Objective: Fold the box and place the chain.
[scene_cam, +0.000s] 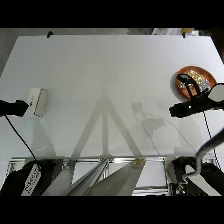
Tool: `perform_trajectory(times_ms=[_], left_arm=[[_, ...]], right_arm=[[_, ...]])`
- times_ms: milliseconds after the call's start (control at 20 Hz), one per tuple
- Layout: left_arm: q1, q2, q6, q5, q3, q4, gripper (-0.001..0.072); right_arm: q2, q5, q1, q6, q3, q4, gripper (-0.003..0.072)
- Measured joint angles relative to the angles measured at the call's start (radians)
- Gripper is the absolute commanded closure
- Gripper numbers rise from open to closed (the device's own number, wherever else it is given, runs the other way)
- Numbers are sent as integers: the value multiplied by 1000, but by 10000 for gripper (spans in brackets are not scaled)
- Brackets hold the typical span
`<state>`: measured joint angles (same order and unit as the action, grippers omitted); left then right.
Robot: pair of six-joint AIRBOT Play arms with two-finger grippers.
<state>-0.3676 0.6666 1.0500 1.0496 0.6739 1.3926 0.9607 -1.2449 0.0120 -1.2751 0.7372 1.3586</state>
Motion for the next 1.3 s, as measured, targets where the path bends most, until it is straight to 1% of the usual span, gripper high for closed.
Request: perform_trajectory(times_ms=[150, 350, 700, 1300], left_arm=[[46, -116, 63, 39, 0, 6, 20], [70, -191, 165, 94, 0, 11, 21], [81, -216, 227, 145, 0, 11, 21], [82, -218, 237, 156, 0, 11, 21]], right_arm=[[0, 0, 0, 0, 0, 0, 671], [0, 0, 0, 0, 0, 0, 671], [0, 0, 0, 0, 0, 0, 671], [0, 0, 0, 0, 0, 0, 671]])
